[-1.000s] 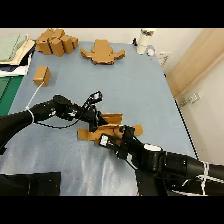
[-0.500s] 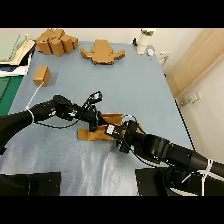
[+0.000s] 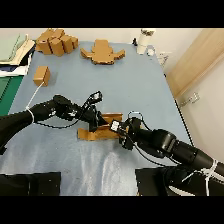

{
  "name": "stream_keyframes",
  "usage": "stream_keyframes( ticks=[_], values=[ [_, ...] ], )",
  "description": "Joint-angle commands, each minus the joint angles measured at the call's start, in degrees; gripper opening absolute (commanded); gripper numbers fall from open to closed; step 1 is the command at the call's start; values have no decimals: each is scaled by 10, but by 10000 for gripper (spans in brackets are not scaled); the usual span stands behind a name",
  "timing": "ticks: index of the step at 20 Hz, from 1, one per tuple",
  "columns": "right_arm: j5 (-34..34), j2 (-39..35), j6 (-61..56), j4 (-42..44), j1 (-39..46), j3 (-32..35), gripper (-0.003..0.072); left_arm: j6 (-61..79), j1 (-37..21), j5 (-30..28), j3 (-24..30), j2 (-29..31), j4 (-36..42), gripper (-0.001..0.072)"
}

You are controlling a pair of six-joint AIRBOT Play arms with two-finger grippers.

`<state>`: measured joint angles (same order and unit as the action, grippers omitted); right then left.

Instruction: Fold the box.

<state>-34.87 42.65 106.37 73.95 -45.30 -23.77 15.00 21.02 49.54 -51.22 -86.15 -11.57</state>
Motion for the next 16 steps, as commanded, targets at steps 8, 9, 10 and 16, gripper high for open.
stream_keyframes(
  ticks=[8,9,10,16],
  values=[
    [-113,130,612,497,250,-63,714,0,0,0,0,0,0,11],
    [-137,156,629,496,252,-77,715,0,0,0,0,0,0,11],
    [-150,181,640,492,252,-91,714,0,0,0,0,0,0,11],
    [-150,221,642,483,252,-114,710,0,0,0,0,0,0,11]
  ],
)
